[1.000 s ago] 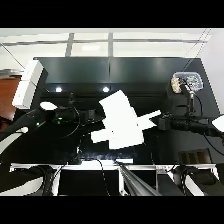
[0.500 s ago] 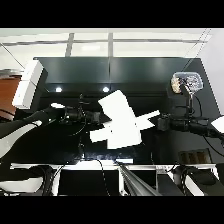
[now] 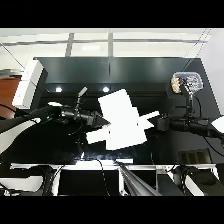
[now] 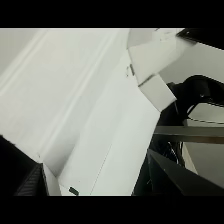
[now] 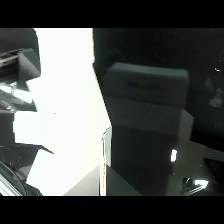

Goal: Fold the box and place the chain.

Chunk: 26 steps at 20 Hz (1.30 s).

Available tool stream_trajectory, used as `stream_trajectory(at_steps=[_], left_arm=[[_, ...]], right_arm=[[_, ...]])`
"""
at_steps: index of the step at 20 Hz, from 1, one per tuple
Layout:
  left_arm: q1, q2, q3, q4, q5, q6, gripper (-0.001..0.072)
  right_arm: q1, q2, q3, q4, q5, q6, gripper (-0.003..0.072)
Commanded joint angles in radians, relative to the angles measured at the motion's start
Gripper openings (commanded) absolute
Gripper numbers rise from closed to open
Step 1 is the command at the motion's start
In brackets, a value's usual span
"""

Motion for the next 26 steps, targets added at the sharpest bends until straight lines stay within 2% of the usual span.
stream_trajectory(at_steps=[1, 7, 8, 10, 12, 13, 15, 25, 26], left_arm=[[0.008, -0.001, 0.001, 0.002, -0.068, 0.081, 0.0673], [-0.01, -0.001, 0.038, 0.107, -0.078, 0.062, 0.0671], [-0.02, -0.001, 0.052, 0.122, -0.069, 0.061, 0.0669], [-0.054, -0.001, 0.095, 0.173, -0.021, 0.034, 0.061], [-0.092, -0.001, 0.142, 0.219, 0.011, 0.029, 0.0608], [-0.104, -0.001, 0.164, 0.238, 0.013, 0.03, 0.0553], [-0.102, -0.001, 0.19, 0.259, 0.016, 0.028, 0.0338], [-0.085, -0.006, 0.194, 0.254, 0.029, 0.028, 0.0324], [-0.085, -0.006, 0.194, 0.254, 0.035, 0.028, 0.0228]], right_arm=[[0.001, 0.001, 0.0, -0.003, 0.002, 0.001, 0.0018], [0.001, 0.0, 0.0, -0.052, 0.014, 0.016, 0.0018], [0.001, 0.0, 0.0, -0.051, 0.014, 0.016, 0.0018], [0.001, 0.0, -0.001, -0.051, 0.013, 0.02, 0.0018], [0.001, 0.0, -0.001, -0.051, 0.012, 0.027, 0.0018], [0.001, 0.0, -0.001, -0.051, 0.011, 0.027, 0.0018], [0.001, 0.0, -0.001, -0.051, 0.01, 0.027, 0.0018], [0.001, 0.0, -0.001, -0.078, 0.013, 0.027, 0.0018], [0.001, 0.0, -0.001, -0.078, 0.013, 0.027, 0.0018]])
